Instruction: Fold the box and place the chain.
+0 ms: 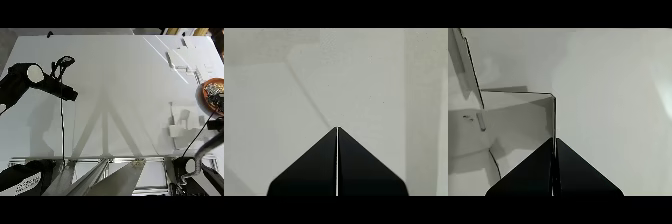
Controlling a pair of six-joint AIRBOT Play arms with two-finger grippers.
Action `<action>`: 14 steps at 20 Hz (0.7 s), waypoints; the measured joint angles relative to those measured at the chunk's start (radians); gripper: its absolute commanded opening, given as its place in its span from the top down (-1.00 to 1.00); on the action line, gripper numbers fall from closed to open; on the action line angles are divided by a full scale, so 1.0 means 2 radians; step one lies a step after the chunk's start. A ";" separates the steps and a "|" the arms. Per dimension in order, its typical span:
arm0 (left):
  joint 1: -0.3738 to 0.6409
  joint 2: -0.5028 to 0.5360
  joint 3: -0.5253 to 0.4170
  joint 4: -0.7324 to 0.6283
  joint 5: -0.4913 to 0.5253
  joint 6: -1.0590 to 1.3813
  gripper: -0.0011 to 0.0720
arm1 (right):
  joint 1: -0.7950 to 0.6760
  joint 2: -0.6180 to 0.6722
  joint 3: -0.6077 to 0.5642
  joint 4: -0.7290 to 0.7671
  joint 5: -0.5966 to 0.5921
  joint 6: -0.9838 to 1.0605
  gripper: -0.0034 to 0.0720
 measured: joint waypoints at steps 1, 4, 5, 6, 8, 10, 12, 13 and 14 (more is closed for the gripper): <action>0.000 0.000 0.000 0.000 0.000 0.000 0.94 | 0.027 0.018 -0.001 0.030 0.012 -0.007 0.88; 0.000 0.000 0.000 0.000 0.000 0.000 0.94 | 0.110 0.076 -0.015 0.121 0.031 -0.014 0.88; 0.000 0.000 0.000 0.000 0.000 0.000 0.94 | 0.136 0.096 -0.025 0.151 0.027 -0.010 0.88; 0.000 0.000 0.000 0.000 0.000 0.000 0.94 | 0.161 0.117 -0.036 0.178 0.017 0.000 0.88; 0.000 0.000 0.000 0.000 0.000 0.000 0.94 | 0.211 0.155 -0.064 0.219 -0.010 0.028 0.87; 0.000 0.000 0.000 -0.001 0.006 0.000 0.94 | 0.255 0.185 -0.088 0.245 -0.036 0.057 0.87; 0.000 0.000 0.000 -0.009 0.019 0.000 0.93 | 0.290 0.201 -0.102 0.258 -0.058 0.080 0.87; 0.000 0.000 0.000 -0.021 0.026 0.000 0.82 | 0.303 0.206 -0.106 0.263 -0.068 0.089 0.87; 0.000 -0.001 0.000 -0.039 0.031 0.002 0.50 | 0.314 0.209 -0.109 0.267 -0.078 0.095 0.87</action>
